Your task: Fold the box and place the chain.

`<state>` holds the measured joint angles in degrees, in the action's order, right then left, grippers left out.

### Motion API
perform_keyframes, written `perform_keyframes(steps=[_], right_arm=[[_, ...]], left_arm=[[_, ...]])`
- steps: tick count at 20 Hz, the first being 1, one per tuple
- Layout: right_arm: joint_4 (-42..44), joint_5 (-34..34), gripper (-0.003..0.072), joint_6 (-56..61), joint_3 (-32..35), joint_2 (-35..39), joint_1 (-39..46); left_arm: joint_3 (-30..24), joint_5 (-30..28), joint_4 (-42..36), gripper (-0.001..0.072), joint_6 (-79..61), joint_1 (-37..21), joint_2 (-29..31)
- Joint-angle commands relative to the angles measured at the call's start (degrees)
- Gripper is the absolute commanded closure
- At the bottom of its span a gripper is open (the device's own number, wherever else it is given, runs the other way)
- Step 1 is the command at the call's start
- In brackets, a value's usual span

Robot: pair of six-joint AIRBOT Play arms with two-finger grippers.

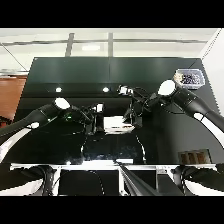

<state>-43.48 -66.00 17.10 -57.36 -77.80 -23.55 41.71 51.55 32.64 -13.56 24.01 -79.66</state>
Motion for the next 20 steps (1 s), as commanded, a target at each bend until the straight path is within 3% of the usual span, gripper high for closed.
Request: perform_keyframes(steps=[1,20], right_arm=[[-0.35,2.23,0.0449,0.0,0.02,0.0,-0.17],[-1.14,1.05,0.0449,2.43,1.38,-0.24,-0.61]], left_arm=[[0.09,-0.28,0.07,0.0302,0.09,0.02,0.0],[0.09,-0.31,0.09,0.0302,0.07,0.0,0.0]])
